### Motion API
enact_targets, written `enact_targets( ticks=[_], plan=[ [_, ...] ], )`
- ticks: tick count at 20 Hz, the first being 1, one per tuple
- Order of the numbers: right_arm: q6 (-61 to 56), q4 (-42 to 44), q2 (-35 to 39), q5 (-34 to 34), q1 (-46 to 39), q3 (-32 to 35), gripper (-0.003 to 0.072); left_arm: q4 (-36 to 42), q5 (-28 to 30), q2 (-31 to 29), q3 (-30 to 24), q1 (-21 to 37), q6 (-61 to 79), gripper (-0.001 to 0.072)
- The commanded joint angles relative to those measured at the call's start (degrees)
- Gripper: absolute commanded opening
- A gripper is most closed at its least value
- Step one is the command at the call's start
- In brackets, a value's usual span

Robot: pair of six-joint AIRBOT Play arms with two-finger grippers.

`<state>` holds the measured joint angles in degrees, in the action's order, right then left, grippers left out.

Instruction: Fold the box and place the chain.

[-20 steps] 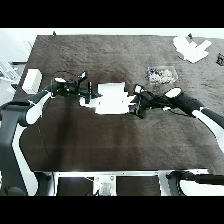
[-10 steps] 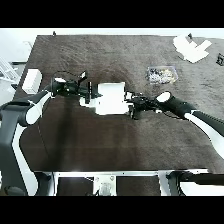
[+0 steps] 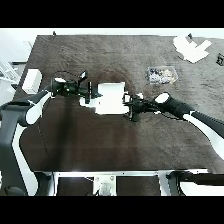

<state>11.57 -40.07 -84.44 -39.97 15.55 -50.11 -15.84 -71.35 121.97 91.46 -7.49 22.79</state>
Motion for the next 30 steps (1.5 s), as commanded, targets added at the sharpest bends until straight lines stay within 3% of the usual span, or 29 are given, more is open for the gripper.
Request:
enact_targets(
  ticks=[1, 5, 30],
  plan=[
    [0.1, 1.3, -0.5, 1.7, 0.1, 0.4, 0.064, 0.0, 0.0, 0.0, 0.0, 0.0, 0.0, 0.0022],
    [0.1, 3.1, -2.5, 7.2, 0.1, 0.4, 0.064, 0.0, 0.0, 0.0, 0.0, 0.0, 0.0, 0.0023],
    [4.2, 4.7, -2.3, 7.4, -2.9, -7.1, 0.0641, 0.0, -0.2, 0.0, 0.0, 0.0, 0.0, 0.0022]
  ],
)
